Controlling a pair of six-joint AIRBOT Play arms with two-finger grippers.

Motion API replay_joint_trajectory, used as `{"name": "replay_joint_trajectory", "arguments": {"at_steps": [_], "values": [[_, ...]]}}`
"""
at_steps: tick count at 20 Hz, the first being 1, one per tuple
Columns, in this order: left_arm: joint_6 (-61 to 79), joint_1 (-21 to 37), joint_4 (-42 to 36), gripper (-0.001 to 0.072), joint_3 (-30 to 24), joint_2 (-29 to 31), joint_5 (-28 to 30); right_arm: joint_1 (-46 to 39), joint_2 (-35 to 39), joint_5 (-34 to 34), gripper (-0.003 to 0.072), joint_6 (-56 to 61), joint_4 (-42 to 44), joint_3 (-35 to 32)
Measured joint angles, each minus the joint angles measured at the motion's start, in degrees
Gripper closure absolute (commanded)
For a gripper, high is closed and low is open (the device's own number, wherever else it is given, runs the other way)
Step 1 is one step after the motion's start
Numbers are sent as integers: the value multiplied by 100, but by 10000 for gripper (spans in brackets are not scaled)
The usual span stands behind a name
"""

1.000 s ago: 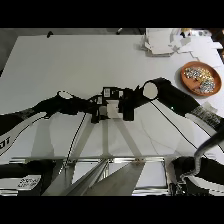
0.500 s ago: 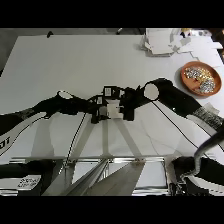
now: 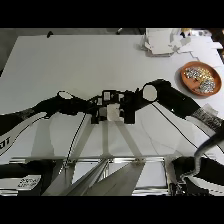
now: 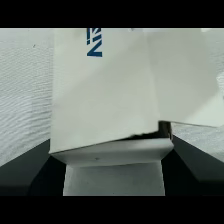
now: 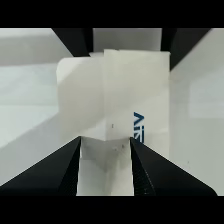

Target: Fold the box and place the chain.

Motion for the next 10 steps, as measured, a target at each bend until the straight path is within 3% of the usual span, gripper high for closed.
{"name": "replay_joint_trajectory", "arguments": {"at_steps": [4,10], "values": [[-11,0,-15,527,0,0,17,59,7,-122,360,-4,7,0],[-35,0,-28,527,0,0,46,79,7,-448,484,-7,-240,0]]}}
